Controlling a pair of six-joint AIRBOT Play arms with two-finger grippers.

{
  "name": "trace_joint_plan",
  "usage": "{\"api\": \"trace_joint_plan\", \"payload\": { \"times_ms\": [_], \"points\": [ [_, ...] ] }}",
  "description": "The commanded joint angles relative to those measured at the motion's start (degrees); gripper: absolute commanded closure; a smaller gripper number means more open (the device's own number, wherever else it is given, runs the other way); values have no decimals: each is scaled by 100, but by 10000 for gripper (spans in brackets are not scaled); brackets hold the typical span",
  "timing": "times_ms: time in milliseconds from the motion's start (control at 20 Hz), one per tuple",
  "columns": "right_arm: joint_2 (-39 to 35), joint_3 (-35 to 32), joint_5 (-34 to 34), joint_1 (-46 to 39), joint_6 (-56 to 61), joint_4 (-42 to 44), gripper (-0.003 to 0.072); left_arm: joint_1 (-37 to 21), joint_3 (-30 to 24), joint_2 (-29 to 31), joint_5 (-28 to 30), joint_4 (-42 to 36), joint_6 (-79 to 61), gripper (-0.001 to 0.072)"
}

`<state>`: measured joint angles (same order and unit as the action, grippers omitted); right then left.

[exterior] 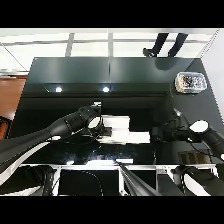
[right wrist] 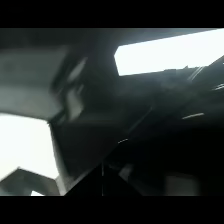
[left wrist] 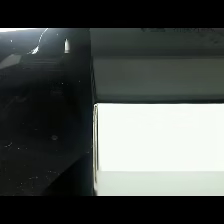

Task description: Fold the box and place the chain.

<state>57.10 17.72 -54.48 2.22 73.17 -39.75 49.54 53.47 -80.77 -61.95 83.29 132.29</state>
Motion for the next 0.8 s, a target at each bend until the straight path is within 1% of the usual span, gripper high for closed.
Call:
{"api": "trace_joint_plan", "payload": {
  "times_ms": [0, 50, 100, 200, 300, 350, 400, 450, 600, 750],
  "points": [
    [586, -68, 0, 651, -981, 1432, 682, 0, 4, 0, -11, -2, -4, 680],
    [693, -33, 4, 752, -1307, 1834, 682, 0, 4, 0, -11, -2, -4, 680],
    [769, 37, -50, 791, -1521, 2063, 682, 0, 4, 0, -11, -2, -4, 680],
    [776, 243, -256, 772, -1541, 2063, 677, 0, 4, 0, -13, -2, -4, 680],
    [776, 485, -575, 765, -1556, 1803, 673, 0, 4, 0, -13, -2, -4, 680],
    [776, 621, -708, 765, -1550, 1617, 561, 0, 4, 0, -11, -2, -4, 680],
    [776, 719, -813, 765, -1530, 1543, 249, 0, 4, 0, -11, 0, -4, 680],
    [776, 787, -881, 765, -1532, 1554, 4, 0, 4, 0, -11, -2, -4, 680],
    [776, 872, -962, 778, -1530, 1576, 4, 0, 4, 0, -11, -2, -4, 680],
    [776, 951, -918, 986, -1506, 1572, 5, 0, 4, 0, -11, -2, -2, 680]
  ]
}}
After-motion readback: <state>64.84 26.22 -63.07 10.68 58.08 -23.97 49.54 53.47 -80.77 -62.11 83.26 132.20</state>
